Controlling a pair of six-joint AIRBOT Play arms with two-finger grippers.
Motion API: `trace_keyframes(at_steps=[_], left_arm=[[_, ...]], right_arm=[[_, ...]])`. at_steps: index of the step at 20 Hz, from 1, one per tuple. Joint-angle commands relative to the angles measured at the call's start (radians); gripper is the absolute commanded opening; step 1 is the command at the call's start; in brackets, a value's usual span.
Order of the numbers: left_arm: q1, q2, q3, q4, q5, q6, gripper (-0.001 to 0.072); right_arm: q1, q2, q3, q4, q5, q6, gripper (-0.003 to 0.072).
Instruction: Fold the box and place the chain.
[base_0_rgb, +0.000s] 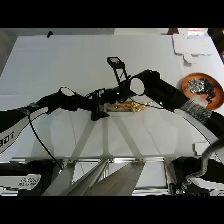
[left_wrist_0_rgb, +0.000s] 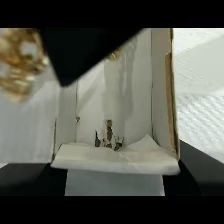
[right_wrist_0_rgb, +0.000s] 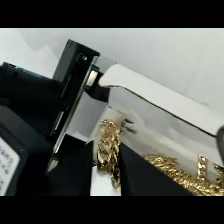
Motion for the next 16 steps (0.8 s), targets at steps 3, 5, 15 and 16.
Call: trace_keyframes(at_steps=[3, 5, 15, 16], left_arm=[[-0.001, 0.000, 0.000, 0.003, 0.002, 0.004, 0.0277], [-0.001, 0.000, 0.000, 0.003, 0.002, 0.004, 0.0277], [-0.001, 0.000, 0.000, 0.003, 0.002, 0.004, 0.0277], [-0.001, 0.000, 0.000, 0.003, 0.002, 0.004, 0.0277]], right_arm=[[-0.009, 0.014, 0.003, -0.012, 0.006, -0.011, 0.0241], [-0.029, 0.041, 0.003, -0.019, 0.024, -0.012, 0.0313], [-0.146, 0.200, 0.003, -0.062, 0.234, -0.103, 0.0410], [-0.163, 0.213, 0.003, -0.063, 0.249, -0.116, 0.0410]])
